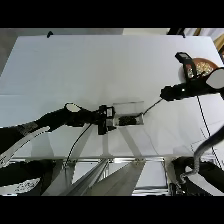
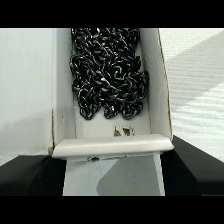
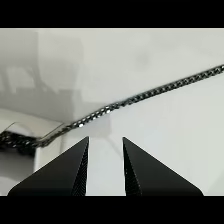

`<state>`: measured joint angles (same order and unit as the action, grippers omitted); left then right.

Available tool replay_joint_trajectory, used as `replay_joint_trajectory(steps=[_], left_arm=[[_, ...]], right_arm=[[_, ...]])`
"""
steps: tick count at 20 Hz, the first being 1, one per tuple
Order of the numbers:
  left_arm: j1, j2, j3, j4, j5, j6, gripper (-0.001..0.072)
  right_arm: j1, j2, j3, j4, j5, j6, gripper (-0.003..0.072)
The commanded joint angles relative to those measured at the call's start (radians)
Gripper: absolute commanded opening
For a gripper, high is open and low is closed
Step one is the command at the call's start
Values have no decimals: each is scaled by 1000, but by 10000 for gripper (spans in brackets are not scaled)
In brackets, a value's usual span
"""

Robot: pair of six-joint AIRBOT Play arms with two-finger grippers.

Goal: Fold the box and place the chain.

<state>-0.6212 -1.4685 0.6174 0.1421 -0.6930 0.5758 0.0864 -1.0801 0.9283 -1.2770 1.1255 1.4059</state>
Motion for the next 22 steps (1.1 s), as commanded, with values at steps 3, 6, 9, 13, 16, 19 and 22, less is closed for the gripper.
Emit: replay_joint_trajectory(steps=[3, 6, 9, 13, 16, 19, 22], left_arm=[[0, 1, 1, 0, 0, 0, 254], [0, 1, 1, 0, 0, 0, 254], [0, 1, 1, 1, 0, 0, 254], [0, 1, 1, 0, 0, 0, 254], [0, 1, 1, 0, 0, 0, 254], [0, 1, 1, 0, 0, 0, 254], [0, 1, 1, 0, 0, 0, 254]], right_arm=[[-6, -216, 1, -3, -42, 0, 237], [0, -297, 1, -7, -76, -1, 352], [0, -321, 1, -20, -121, -1, 364], [0, -322, 1, -83, -160, 14, 354], [0, -322, 1, -130, -175, 38, 354], [0, -325, 1, -140, -190, 55, 353], [0, -343, 1, -158, -193, 66, 353]])
